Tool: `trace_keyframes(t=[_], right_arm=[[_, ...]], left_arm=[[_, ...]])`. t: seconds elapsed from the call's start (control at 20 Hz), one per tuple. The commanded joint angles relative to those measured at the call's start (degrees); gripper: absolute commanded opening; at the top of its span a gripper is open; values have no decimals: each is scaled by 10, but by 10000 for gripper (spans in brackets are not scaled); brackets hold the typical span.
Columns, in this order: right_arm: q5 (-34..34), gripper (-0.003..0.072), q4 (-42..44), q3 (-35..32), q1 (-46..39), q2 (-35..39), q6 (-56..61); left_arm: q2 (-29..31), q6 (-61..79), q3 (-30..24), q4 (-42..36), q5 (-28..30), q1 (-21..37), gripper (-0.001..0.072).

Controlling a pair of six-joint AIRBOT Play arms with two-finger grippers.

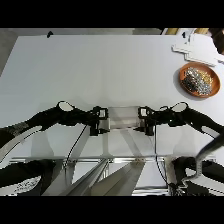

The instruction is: Fold the box and place the chain.

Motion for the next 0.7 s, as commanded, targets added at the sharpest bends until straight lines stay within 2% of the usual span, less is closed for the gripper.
trace_keyframes(t=[0.0,0.4,0.65], right_arm=[[0,344,0,0,0,0,-1],[0,344,0,0,0,0,0],[0,344,0,0,0,0,-1]], left_arm=[[0,-4,0,-15,5,0,705],[-5,20,0,-21,28,-31,705],[-6,20,0,-29,30,-23,705]])
